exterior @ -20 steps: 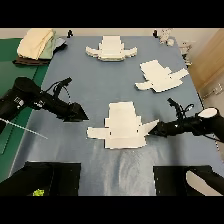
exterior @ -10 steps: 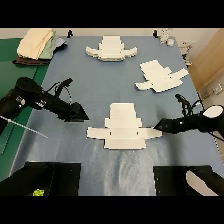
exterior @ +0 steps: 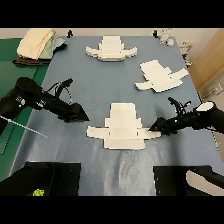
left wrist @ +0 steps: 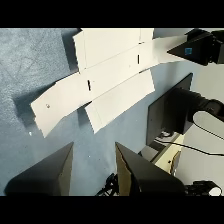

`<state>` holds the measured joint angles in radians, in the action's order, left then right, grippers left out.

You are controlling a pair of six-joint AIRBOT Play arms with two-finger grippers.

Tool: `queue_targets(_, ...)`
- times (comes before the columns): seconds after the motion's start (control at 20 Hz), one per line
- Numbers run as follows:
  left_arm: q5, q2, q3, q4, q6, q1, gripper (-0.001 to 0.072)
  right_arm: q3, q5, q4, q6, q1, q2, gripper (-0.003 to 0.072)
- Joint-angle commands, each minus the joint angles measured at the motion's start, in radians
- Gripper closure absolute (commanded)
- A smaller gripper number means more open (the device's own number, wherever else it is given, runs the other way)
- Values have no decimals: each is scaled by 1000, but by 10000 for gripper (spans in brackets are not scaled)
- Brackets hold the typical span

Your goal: Fold the box.

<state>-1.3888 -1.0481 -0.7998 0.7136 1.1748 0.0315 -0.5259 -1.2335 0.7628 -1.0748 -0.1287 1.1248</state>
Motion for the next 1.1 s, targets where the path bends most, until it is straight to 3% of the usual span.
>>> queue_targets(0.0, 0, -1, 0, 0, -1, 0, 321, 2, -9, -56, 28, 0, 21, 418)
queue_targets(0.05, 0, -1, 0, 0, -1, 0, 321, 2, -2, -58, 29, 5, 21, 419)
queue_targets(0.1, 2, -1, 0, 0, -1, 0, 321, 2, 13, -57, 29, 14, 22, 452)
queue_targets(0.15, 7, -1, 0, 0, -1, 0, 321, 2, 27, -57, 32, 34, 23, 534)
queue_targets(0.2, 14, -1, 0, 0, -1, 0, 322, 2, 45, -58, 41, 58, 23, 547)
queue_targets(0.25, 19, -1, 0, 0, -1, 0, 322, 2, 56, -65, 61, 85, 23, 684)
queue_targets(0.45, 29, -27, 0, -8, -36, -2, 321, 2, 80, -112, 143, 203, -2, 686)
queue_targets(0.75, 66, -187, 0, -47, -146, -2, 321, 125, 337, -104, 117, 366, -246, 686)
queue_targets(1.05, 152, -388, -40, -96, -271, -2, 321, 167, 356, -97, 67, 426, -284, 686)
